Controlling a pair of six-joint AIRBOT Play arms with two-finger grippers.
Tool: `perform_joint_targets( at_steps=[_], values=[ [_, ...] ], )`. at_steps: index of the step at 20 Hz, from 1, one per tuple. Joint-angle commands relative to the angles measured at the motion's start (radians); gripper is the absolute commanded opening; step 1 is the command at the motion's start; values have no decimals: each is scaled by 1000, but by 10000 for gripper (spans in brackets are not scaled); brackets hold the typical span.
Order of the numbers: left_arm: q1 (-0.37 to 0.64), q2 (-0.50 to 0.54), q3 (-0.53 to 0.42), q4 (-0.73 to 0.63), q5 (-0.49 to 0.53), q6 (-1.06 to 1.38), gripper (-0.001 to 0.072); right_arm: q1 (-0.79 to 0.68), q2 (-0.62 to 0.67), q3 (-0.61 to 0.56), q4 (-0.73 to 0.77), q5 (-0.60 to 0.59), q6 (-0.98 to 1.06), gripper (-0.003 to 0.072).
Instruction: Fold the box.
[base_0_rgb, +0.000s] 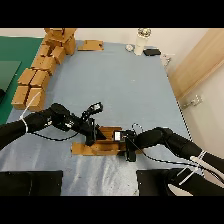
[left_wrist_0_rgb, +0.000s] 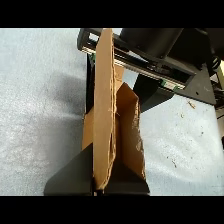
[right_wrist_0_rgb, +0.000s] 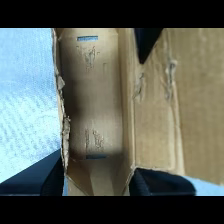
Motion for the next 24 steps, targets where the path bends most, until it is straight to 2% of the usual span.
perform_joint_targets(
  at_steps=[1, 23, 24],
  values=[
    [1, 0, 1, 0, -1, 0, 12, 1, 1, -1, 0, 0, 0, 422],
    [2, 0, 1, 1, -1, -2, 15, 1, 1, -1, 0, 0, 0, 422],
    [2, 0, 1, 1, -2, -2, 48, 1, 1, -1, 0, 0, 0, 422]
  ],
)
